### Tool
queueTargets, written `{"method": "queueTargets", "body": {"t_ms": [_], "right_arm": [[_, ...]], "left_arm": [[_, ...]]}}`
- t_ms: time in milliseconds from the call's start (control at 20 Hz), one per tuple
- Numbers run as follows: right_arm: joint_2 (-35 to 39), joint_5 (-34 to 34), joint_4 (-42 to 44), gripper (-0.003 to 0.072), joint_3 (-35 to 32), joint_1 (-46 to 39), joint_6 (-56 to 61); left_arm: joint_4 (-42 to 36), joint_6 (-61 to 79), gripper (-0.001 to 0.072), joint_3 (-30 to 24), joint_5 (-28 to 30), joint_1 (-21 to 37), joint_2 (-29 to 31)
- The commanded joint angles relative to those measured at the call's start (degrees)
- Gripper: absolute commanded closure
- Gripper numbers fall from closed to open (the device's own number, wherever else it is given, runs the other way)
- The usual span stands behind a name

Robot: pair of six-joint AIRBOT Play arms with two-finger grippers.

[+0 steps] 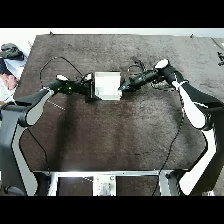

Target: Fold the box and place the chain.

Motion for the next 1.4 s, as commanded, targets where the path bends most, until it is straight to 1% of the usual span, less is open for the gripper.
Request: {"method": "queueTargets", "body": {"t_ms": [0,100,250,450,600,700,850,900,1000,1100,1300,1350], "right_arm": [[0.04,-2.89,-5.97,0.0248,0.15,1.66,3.82],[0.02,-4.87,-8.41,0.0248,0.68,2.93,4.61],[0.02,-6.58,-15.39,0.0248,3.54,4.66,9.05],[-0.09,-6.54,-25.81,0.0248,6.88,8.07,15.41],[-0.09,-6.4,-29.11,0.0248,8.96,10.08,18.03],[-0.57,-4.42,-33.64,0.0248,9.01,11.32,21.79],[-2.01,-4.57,-35.71,0.0249,9.64,12.66,25.68],[-2.75,-4.37,-36.94,0.025,11.04,13.4,26.84],[-5.05,-0.94,-41.2,0.0249,15.3,14.84,28.83],[-6.95,1.4,-42.97,0.025,18.45,15.69,31.65],[-7.41,0.7,-47.15,0.0251,19.02,17.0,35.08],[-7.41,0.55,-47.67,0.0311,19.02,17.0,35.5]], "left_arm": [[-0.02,0.0,0.0238,0.04,0.02,-0.02,-0.02],[-0.02,0.0,0.0238,0.04,0.0,-0.02,-0.02],[-0.02,0.0,0.0238,0.04,0.02,-0.02,-0.02],[-0.02,0.0,0.0239,0.04,0.02,-0.02,-0.02],[-0.02,0.0,0.0238,0.04,0.0,-0.02,-0.02],[-0.02,0.0,0.0239,0.04,0.02,-0.02,-0.02],[-0.02,0.0,0.0239,0.04,0.02,-0.02,-0.02],[-0.02,0.0,0.0239,0.04,0.02,-0.02,-0.02],[-0.02,0.0,0.0238,0.04,0.04,-0.02,-0.02],[-0.02,0.0,0.0238,0.04,0.04,-0.02,-0.02],[-0.02,0.0,0.0238,0.04,0.07,-0.02,-0.02],[-0.02,0.02,0.0239,0.04,0.02,-0.02,-0.02]]}}
